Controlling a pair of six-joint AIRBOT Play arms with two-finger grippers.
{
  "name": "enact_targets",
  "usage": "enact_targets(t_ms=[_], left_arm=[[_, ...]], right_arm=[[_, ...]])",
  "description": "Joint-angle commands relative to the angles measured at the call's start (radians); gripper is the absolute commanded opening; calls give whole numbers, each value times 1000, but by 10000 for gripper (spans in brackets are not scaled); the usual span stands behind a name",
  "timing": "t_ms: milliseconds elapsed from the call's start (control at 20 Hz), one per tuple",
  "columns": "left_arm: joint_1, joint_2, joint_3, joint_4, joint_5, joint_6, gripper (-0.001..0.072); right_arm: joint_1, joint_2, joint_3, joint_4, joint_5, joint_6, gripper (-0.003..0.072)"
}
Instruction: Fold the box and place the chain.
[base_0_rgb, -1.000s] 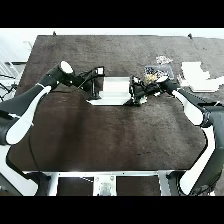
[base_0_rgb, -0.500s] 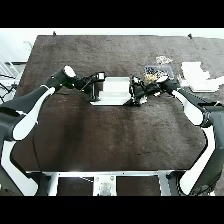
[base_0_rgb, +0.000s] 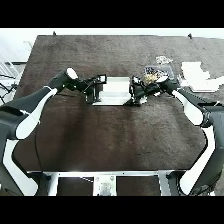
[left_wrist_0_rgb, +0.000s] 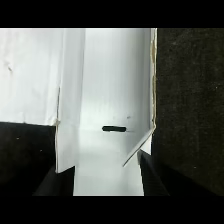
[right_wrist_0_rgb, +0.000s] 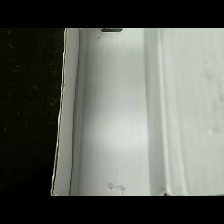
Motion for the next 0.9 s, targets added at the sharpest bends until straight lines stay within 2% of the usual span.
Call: enact_targets(t_ms=[0, 50, 100, 150, 400, 450, 500, 850], left_arm=[[-2, -1, 0, 1, -7, 0, 530], [-2, -1, 0, 1, -7, 0, 529], [-2, -1, 0, 1, -8, 0, 441], [-2, -1, 0, -2, -10, 0, 421], [-3, -1, 0, -9, -11, 0, 418], [-7, -1, 0, -13, -14, 0, 386], [-13, -1, 0, -14, -13, 0, 291], [-40, -13, 0, -67, 25, 27, 292]], right_arm=[[1, 0, 0, 0, 0, 1, 435], [1, 0, 0, 0, 0, 0, 435], [1, 0, 0, 0, 0, 0, 435], [1, 0, 0, 0, 0, 0, 436], [1, 0, 0, 0, 0, 0, 436], [1, 0, 0, 0, 0, 0, 435], [1, 0, 0, 0, 0, 0, 435], [1, 0, 0, 0, 0, 0, 435]])
